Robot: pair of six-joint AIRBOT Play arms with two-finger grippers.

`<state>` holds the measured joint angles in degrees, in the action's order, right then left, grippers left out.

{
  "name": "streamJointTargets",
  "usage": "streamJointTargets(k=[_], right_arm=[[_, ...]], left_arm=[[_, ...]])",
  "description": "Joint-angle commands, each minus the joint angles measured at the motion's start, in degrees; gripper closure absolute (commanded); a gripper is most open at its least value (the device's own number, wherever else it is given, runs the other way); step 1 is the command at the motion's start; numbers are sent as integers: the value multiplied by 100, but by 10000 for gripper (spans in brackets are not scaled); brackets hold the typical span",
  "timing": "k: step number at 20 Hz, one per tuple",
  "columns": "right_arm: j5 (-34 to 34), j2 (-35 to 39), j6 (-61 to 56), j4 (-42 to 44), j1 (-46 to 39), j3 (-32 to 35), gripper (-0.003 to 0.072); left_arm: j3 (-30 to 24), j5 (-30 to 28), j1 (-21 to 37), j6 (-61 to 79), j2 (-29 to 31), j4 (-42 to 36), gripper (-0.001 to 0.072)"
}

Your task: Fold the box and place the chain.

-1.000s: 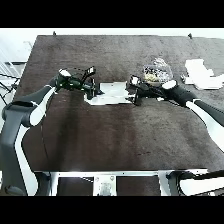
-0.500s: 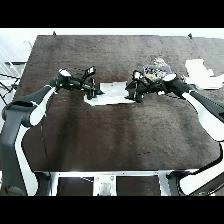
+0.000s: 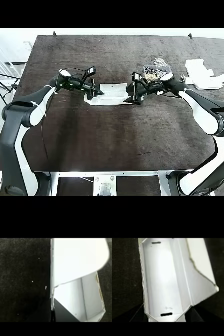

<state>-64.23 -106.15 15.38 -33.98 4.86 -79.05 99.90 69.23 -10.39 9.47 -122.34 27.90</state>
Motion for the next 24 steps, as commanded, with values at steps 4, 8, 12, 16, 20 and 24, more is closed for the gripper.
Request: streamJointTargets(k=[4,8,12,16,20,24], right_arm=[[-103,-304,63,4,37,-219,-11],[-144,-439,144,28,76,-339,-11],[-142,-468,216,31,149,-343,-11],[-142,-514,291,31,160,-348,-10],[-142,-551,291,31,184,-352,-9],[-142,-575,293,33,184,-367,25]], left_arm=[[-2,-2,2,0,2,-4,689],[-2,-2,2,0,2,-4,689],[-2,-2,2,0,0,-4,690],[-2,-2,2,0,2,-4,690],[-2,-4,2,0,0,-4,689],[-2,-2,2,0,2,-4,689]])
